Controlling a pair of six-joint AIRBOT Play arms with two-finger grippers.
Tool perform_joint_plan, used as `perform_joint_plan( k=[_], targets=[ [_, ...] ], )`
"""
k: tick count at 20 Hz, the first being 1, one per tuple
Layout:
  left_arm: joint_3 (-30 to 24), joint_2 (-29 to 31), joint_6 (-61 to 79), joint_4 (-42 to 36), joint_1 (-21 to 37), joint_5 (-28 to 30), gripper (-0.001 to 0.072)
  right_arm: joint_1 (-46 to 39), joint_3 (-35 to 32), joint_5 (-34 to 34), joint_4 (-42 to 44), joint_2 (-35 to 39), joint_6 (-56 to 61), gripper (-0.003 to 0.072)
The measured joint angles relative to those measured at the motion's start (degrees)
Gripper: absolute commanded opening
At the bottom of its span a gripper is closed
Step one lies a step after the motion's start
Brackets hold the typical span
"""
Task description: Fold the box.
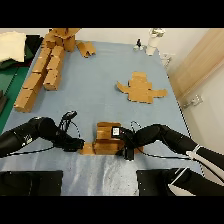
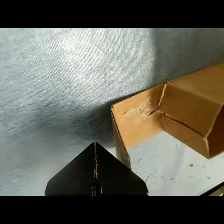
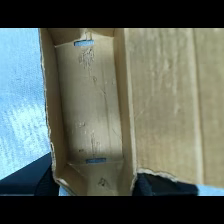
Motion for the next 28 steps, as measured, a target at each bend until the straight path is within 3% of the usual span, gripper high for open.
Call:
perform_joint_plan(
  k=[9,17,18,19,20,28],
  targets=[
    [-2.38,-0.17,4.42,-9.99,-1.57,5.18,0.0012,0.0,0.0,-0.02,0.0,0.0,0.0,0.0513],
    [-0.37,2.51,6.58,-15.47,-4.55,8.52,0.0015,0.0,0.0,-0.02,0.0,0.0,0.0,0.0513],
    [-0.09,2.89,6.67,-15.54,-4.55,8.66,0.0054,0.0,0.0,-0.02,0.0,0.0,0.0,0.0513],
    [0.04,3.13,6.69,-15.56,-4.55,8.72,0.032,0.0,0.0,-0.02,0.0,0.0,0.0,0.0513],
    [0.22,3.34,6.69,-15.56,-4.55,8.68,0.036,0.0,0.0,0.0,0.0,0.02,0.0,0.0513],
    [0.61,3.8,6.16,-15.78,-4.31,8.46,0.0345,0.0,0.0,-0.02,0.0,0.0,-0.02,0.0513]
  ],
)
